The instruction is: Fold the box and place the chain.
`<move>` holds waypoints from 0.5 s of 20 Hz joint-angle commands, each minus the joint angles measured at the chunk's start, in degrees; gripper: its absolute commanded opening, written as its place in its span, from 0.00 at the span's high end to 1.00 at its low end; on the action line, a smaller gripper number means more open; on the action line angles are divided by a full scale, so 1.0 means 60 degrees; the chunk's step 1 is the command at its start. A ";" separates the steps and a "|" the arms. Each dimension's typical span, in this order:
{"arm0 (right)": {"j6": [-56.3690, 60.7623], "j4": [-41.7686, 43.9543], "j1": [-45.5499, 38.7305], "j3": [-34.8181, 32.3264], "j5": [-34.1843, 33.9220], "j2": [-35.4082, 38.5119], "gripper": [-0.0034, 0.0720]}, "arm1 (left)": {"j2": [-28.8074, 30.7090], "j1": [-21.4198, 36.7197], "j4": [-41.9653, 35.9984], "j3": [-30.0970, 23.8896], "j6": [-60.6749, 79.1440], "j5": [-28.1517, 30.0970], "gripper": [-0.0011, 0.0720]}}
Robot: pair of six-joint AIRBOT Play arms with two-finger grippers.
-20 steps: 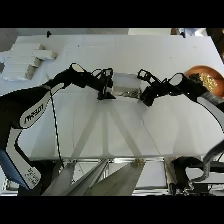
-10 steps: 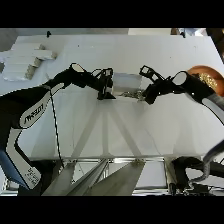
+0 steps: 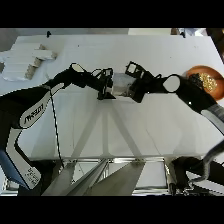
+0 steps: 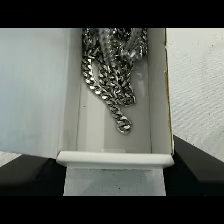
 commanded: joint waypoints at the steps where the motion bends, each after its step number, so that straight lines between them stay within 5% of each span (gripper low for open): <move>1: 0.0594 0.0124 0.0543 0.0000 -0.1861 -0.0393 0.94 | 0.0007 0.0000 0.0004 0.0004 0.0004 0.0004 0.44; 10: 0.0856 0.0102 0.0535 0.0000 -0.1027 -0.1832 0.94 | 0.0007 0.0000 0.0004 0.0004 0.0004 0.0000 0.44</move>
